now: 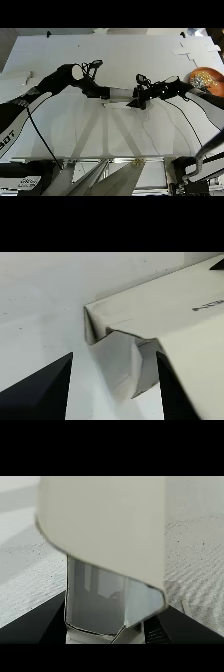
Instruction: Fold the box and place the chain.
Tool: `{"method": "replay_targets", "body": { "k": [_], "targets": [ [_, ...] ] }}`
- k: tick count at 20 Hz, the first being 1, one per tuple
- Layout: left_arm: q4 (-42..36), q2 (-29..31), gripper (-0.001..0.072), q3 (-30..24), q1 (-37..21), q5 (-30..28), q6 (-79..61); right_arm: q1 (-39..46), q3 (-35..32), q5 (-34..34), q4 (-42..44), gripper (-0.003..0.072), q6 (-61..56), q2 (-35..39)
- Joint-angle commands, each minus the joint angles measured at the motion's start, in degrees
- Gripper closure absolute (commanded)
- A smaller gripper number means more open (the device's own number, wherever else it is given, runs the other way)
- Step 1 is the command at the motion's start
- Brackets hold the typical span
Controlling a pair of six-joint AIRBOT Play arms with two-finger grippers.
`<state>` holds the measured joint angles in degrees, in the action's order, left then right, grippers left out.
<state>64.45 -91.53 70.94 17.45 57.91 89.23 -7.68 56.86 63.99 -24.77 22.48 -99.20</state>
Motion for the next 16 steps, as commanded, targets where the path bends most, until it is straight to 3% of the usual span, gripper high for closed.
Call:
{"method": "replay_targets", "body": {
  "k": [1,4,5,9,11,13,14,16],
  "targets": [
    [-2.47,-0.20,0.0121,0.00,-1.88,0.66,-3.50,-0.07,0.04,0.07,-0.02,0.0358,0.04,0.02],
    [-9.05,-1.62,0.0164,-0.02,-2.54,1.11,-7.04,-0.04,0.04,0.07,-0.02,0.0358,0.04,0.02],
    [-9.20,-2.21,0.0209,-0.07,-2.51,1.09,-7.02,-0.04,0.04,0.09,-0.02,0.0358,0.04,0.02],
    [-9.73,-4.37,0.0265,-0.15,-2.38,1.64,-8.04,-0.04,0.04,0.09,-0.02,0.0358,0.04,0.02],
    [-10.08,-4.61,0.0363,-0.15,-2.36,1.86,-8.24,-0.04,0.04,0.09,-0.02,0.0358,0.04,0.02],
    [-10.05,-4.59,0.0388,-0.15,-2.36,1.86,-8.24,-0.04,0.04,0.09,-0.02,0.0358,0.04,0.02],
    [-10.08,-4.59,0.0436,-0.15,-2.34,1.70,-8.22,-0.04,0.04,0.07,-0.02,0.0358,0.04,0.02],
    [-10.75,-4.59,0.0448,-0.15,-2.34,1.29,-8.20,-0.04,0.04,0.07,-0.02,0.0358,0.04,0.02]
  ]
}}
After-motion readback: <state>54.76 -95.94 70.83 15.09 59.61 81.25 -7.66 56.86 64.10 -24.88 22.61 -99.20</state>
